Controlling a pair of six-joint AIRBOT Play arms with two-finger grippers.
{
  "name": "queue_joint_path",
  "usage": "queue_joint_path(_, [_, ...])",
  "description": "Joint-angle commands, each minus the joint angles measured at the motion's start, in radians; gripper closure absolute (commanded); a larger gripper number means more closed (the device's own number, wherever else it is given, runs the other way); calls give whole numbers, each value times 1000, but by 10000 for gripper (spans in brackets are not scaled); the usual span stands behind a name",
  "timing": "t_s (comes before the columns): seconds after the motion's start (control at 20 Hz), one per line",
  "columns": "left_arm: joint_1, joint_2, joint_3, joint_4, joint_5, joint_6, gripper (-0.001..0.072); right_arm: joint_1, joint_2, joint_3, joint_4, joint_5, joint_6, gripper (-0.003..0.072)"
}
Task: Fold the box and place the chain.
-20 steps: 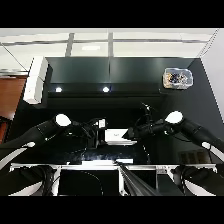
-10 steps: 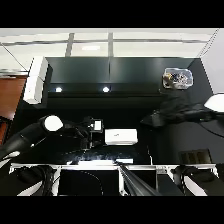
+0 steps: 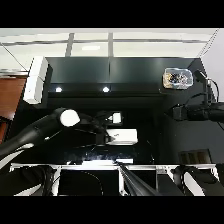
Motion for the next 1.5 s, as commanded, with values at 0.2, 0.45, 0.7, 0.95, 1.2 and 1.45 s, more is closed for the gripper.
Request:
queue_joint_path(0.2, [-32,-133,77,-25,-36,-62,-1,-14,4,1,-13,9,14,669])
queue_joint_path(0.45, [-33,-138,77,-24,-48,-63,-1,-14,4,1,-13,0,14,669])
queue_joint_path(0.7, [-34,-140,72,-20,-70,-63,-2,-14,4,1,-13,0,14,669])
queue_joint_path(0.95, [-34,-145,69,-20,-56,-63,-3,-14,4,1,-13,-1,14,668])
queue_joint_path(1.2, [-99,-226,69,-21,78,-63,-3,-14,4,2,-13,-9,14,669])
queue_joint_path(1.45, [-153,-268,70,-9,127,-64,97,-14,4,2,-13,-7,15,668])
